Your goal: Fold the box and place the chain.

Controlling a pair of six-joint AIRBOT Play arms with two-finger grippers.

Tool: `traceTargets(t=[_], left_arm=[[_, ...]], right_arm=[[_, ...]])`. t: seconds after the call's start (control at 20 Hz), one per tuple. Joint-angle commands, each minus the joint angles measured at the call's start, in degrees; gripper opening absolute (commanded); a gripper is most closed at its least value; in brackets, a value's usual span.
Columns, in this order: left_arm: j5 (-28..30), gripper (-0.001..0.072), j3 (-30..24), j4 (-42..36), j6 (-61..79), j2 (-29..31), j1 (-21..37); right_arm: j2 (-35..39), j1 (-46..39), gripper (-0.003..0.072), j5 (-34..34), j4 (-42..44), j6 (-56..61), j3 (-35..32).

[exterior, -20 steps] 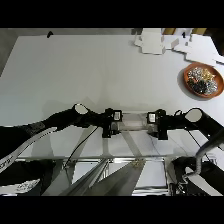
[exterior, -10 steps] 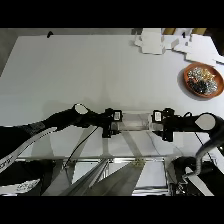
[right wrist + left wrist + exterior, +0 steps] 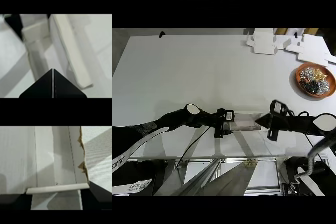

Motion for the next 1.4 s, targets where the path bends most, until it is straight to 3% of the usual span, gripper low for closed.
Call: traceTargets(t=[0.0, 0.15, 0.35, 0.5, 0.75, 1.0, 1.1, 1.2, 1.35], left_arm=[[0.0, 0.0271, 0.0, 0.0, 0.0, 0.0, 0.0], [0.0, 0.0271, 0.0, 0.0, 0.0, 0.0, 0.0], [0.0, 0.0271, 0.0, 0.0, 0.0, 0.0, 0.0], [0.0, 0.0271, 0.0, 0.0, 0.0, 0.0, 0.0], [0.0, 0.0271, 0.0, 0.0, 0.0, 0.0, 0.0], [0.0, 0.0271, 0.0, 0.0, 0.0, 0.0, 0.0], [0.0, 0.0271, 0.0, 0.0, 0.0, 0.0, 0.0], [0.0, 0.0271, 0.0, 0.0, 0.0, 0.0, 0.0], [0.0, 0.0271, 0.0, 0.0, 0.0, 0.0, 0.0]], right_arm=[[-5.6, 0.0, 0.0023, -10.1, 12.9, -1.1, 0.0], [-14.4, 0.0, 0.0023, -19.8, 15.9, -1.1, 0.0], [-22.9, 0.0, 0.0023, -19.6, 14.2, -1.1, 0.0], [-21.5, 0.0, 0.0023, -15.2, 11.3, -0.5, 2.6], [-13.2, 0.0, 0.0023, -3.1, -5.8, 7.7, 11.4], [-5.7, 0.0, 0.0022, 6.9, -24.8, 0.1, 11.7], [-5.7, 0.0, 0.0023, 7.2, -30.7, 0.0, 11.5], [-6.2, 0.2, 0.0055, 5.3, -31.5, -0.5, 9.9], [-6.7, 0.2, 0.0113, 5.0, -26.4, -10.5, 6.2]])
